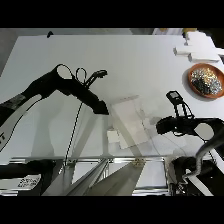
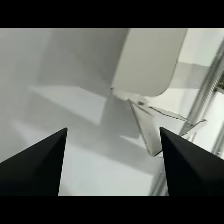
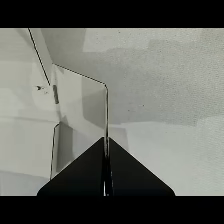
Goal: Fold the box and place the chain.
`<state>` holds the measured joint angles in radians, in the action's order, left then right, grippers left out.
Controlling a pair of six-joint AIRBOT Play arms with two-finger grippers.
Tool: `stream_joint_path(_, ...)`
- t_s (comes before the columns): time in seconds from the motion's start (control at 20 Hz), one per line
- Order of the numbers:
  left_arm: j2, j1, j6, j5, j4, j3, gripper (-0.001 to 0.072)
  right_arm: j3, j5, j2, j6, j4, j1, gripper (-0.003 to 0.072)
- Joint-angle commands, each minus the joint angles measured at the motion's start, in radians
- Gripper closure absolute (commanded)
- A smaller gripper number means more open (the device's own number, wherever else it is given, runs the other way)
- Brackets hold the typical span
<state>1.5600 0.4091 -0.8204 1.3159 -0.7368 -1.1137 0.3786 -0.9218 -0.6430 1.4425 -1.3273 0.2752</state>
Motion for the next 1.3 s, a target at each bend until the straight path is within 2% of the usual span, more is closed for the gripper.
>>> stream_joint_path(0.0, 0.088, 0.013, 0.124, 0.053, 0.164, 0.002, 0.0073, 0.000, 0.000, 0.001, 0.000, 0.000, 0.001, 0.0672)
stream_joint_path(0.15, 0.158, 0.057, 0.174, 0.015, 0.253, 0.002, 0.0073, 0.000, 0.000, 0.001, 0.000, 0.000, 0.001, 0.0672)
stream_joint_path(0.35, 0.217, 0.108, 0.174, -0.115, 0.252, 0.002, 0.0074, 0.000, -0.001, 0.001, 0.000, 0.000, 0.001, 0.0672)
stream_joint_path(0.45, 0.222, 0.114, 0.204, -0.123, 0.277, 0.002, 0.0096, 0.000, -0.001, 0.001, 0.000, 0.000, 0.001, 0.0672)
stream_joint_path(0.6, 0.218, 0.115, 0.222, -0.117, 0.291, 0.002, 0.0401, 0.000, -0.001, 0.001, 0.000, 0.000, 0.001, 0.0672)
stream_joint_path(0.7, 0.218, 0.113, 0.263, -0.085, 0.287, 0.002, 0.0656, 0.000, -0.003, 0.001, 0.000, 0.002, 0.001, 0.0672)
stream_joint_path(0.75, 0.217, 0.113, 0.294, -0.067, 0.284, 0.002, 0.0709, 0.000, -0.005, 0.001, 0.000, 0.005, 0.001, 0.0672)
stream_joint_path(0.9, 0.199, 0.113, 0.343, -0.060, 0.259, 0.002, 0.0710, 0.009, -0.012, 0.003, -0.002, 0.022, 0.001, 0.0668)
stream_joint_path(0.95, 0.181, 0.113, 0.374, -0.059, 0.237, 0.001, 0.0711, 0.024, -0.013, 0.004, -0.002, 0.026, 0.001, 0.0622)
stream_joint_path(1.05, 0.129, 0.116, 0.423, -0.066, 0.182, 0.001, 0.0712, 0.071, -0.022, 0.008, -0.002, 0.026, 0.001, 0.0469)
stream_joint_path(1.15, 0.053, 0.125, 0.474, -0.082, 0.110, 0.001, 0.0714, 0.140, -0.038, 0.011, -0.004, 0.023, 0.001, 0.0422)
stream_joint_path(1.25, -0.037, 0.158, 0.507, -0.159, -0.023, 0.002, 0.0715, 0.203, -0.037, 0.011, -0.016, 0.019, 0.001, 0.0407)
